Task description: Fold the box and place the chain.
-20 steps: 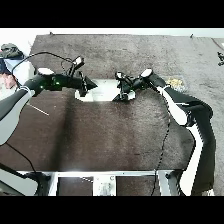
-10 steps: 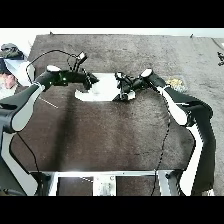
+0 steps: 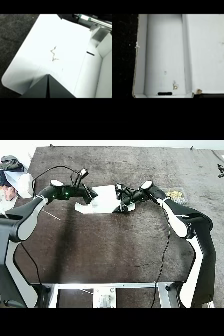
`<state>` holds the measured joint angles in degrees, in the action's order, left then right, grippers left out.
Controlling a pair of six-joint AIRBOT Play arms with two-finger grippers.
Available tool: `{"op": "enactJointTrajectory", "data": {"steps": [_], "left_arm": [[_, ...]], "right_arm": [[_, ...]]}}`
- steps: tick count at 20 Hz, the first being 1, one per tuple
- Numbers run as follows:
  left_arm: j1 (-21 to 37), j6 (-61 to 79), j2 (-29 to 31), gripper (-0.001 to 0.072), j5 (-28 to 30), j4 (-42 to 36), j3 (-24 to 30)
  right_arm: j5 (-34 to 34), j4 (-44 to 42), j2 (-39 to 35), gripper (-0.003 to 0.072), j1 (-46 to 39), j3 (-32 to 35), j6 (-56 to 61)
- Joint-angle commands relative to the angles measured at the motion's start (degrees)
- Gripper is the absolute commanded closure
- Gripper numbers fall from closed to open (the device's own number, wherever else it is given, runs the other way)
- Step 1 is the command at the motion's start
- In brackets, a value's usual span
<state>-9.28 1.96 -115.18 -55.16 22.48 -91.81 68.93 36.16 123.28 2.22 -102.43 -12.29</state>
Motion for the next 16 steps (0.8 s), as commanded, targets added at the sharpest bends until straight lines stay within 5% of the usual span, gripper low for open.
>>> {"op": "enactJointTrajectory", "data": {"steps": [1,7,11,16], "left_arm": [[0.0,-0.4,-0.3,0.07,-1.0,1.3,-0.1],[1.6,1.6,1.4,0.07,-3.3,0.3,-3.5],[4.7,1.5,4.6,0.07,-12.5,0.7,-9.0],[5.7,1.1,5.9,0.0675,-21.1,20.3,-10.0]], "right_arm": [[0.1,0.1,0.0,0.026,0.0,0.0,-0.1],[0.1,0.1,0.0,0.026,0.0,0.0,-0.1],[0.1,0.1,0.0,0.026,0.0,0.0,-0.1],[0.1,0.1,0.0,0.026,0.0,0.0,-0.1]]}}
